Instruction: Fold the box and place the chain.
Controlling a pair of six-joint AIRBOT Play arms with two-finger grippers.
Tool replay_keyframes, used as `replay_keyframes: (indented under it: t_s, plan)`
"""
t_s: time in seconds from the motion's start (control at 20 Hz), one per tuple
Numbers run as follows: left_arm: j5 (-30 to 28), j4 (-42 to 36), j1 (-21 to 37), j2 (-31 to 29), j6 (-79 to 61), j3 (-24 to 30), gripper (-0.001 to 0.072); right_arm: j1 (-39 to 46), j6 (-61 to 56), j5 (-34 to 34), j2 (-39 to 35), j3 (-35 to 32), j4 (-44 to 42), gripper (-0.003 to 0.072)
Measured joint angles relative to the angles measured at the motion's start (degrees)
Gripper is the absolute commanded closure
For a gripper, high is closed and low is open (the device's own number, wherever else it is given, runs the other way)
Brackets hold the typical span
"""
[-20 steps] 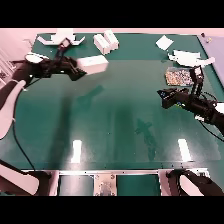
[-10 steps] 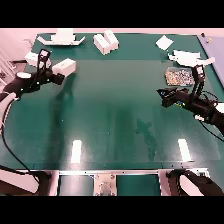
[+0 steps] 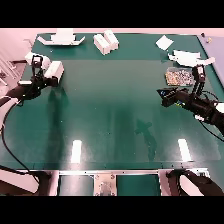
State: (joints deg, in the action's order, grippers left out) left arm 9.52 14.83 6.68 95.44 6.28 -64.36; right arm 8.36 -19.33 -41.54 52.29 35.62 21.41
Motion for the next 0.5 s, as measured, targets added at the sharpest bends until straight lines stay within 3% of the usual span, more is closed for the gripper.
replay_keyframes:
  t_s: [0.25, 0.5]
  plan:
    - [1.49, -0.31, -0.02, -0.22, 2.19, 0.24, -0.0011, 0.0, 0.0, 0.59, 0.0, -0.02, 0.0, 0.0466]
    - [6.67, -0.52, -0.07, -4.5, 4.24, 0.24, -0.0011, 0.0, 0.02, 2.16, 0.02, -0.02, 0.0, 0.0466]
